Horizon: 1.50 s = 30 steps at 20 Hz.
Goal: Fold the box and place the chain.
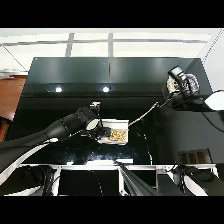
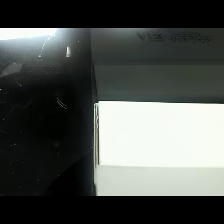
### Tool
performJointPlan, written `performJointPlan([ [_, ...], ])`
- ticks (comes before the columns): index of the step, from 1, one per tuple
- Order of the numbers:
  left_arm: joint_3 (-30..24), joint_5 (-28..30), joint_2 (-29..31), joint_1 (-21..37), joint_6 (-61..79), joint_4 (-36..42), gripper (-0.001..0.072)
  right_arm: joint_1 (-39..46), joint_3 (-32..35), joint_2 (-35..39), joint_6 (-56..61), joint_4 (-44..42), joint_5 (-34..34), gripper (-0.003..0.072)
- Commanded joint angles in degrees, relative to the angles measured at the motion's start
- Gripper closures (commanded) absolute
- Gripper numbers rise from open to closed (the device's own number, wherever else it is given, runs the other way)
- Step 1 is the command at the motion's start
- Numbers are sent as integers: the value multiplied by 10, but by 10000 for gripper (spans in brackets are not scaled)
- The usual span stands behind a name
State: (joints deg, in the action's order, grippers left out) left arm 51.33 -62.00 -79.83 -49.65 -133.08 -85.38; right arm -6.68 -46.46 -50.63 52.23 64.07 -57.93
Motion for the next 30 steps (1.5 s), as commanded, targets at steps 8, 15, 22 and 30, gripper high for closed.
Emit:
performJointPlan([
  [8, 0, 1, 0, 0, 0, -1, 676, 0, -254, 48, -2, -280, -204, 659],
  [15, 0, 1, 0, 0, 0, -1, 677, 0, -272, 48, -19, -414, -241, 659],
  [22, 0, 0, 0, 0, 0, -1, 676, -41, -208, 47, -6, -398, -245, 659],
  [30, 0, 0, 0, 0, 0, 0, 677, -137, -56, 47, 7, -330, -147, 658],
])
